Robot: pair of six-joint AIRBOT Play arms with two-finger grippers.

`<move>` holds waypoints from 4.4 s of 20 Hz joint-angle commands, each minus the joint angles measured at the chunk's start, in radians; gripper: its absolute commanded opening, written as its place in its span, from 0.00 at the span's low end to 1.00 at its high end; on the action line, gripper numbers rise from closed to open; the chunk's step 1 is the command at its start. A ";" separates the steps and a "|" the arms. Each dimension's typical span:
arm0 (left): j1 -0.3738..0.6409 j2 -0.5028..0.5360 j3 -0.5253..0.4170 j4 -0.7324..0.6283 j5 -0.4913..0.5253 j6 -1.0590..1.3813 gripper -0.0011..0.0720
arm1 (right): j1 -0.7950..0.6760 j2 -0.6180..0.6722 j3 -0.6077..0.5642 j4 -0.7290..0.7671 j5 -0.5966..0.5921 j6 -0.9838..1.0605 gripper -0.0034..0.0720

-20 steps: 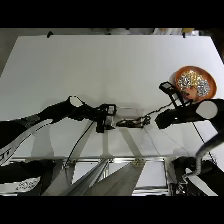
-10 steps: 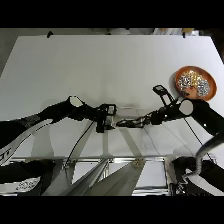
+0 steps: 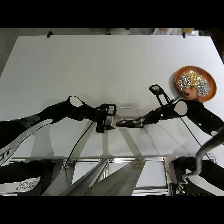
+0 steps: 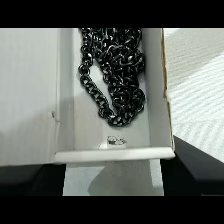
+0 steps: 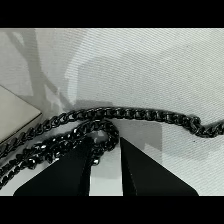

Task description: Fold the box and place the chain.

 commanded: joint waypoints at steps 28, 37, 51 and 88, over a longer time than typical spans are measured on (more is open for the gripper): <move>0.001 0.000 0.000 0.000 0.000 0.000 0.39 | 0.033 0.355 0.032 0.016 0.254 0.106 0.06; 0.001 0.000 0.000 0.000 -0.003 0.000 0.39 | 0.032 0.159 0.031 -0.160 0.277 0.084 0.32; 0.001 0.000 0.000 0.000 -0.003 0.000 0.39 | 0.033 0.005 0.031 -0.073 0.195 -0.047 0.31; 0.001 0.000 0.000 0.000 -0.003 0.000 0.39 | 0.218 0.137 0.230 0.324 0.216 -0.133 0.22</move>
